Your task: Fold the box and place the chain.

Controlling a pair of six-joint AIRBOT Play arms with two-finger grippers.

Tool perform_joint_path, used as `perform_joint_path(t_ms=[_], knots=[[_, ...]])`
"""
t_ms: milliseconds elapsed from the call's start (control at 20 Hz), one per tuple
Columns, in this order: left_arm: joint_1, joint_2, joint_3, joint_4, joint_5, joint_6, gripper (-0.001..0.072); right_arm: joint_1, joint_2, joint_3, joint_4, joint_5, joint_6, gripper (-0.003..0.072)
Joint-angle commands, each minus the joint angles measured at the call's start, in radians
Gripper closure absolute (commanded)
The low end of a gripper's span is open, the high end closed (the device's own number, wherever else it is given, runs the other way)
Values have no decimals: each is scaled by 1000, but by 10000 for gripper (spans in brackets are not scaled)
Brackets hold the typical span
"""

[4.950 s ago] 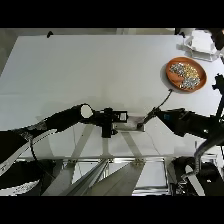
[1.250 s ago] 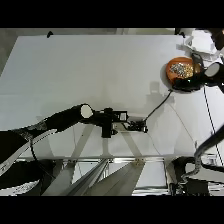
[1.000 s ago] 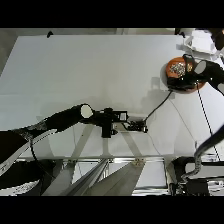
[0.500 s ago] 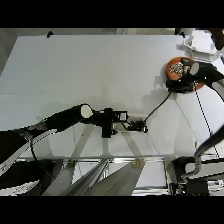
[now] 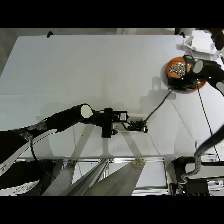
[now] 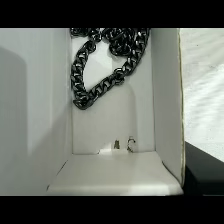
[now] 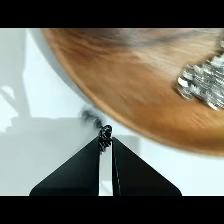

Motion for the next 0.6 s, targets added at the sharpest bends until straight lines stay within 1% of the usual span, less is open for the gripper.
perform_joint_path(t_ms=[0,150,350,550], knots=[[0,0,0,0,0,0,388,1,103,1,15,58,-66,678],[0,0,0,0,0,0,388,1,239,1,60,160,-151,678],[0,0,0,0,0,0,388,1,469,1,232,299,-258,677],[0,0,0,0,0,0,388,1,674,1,392,401,-307,677]])
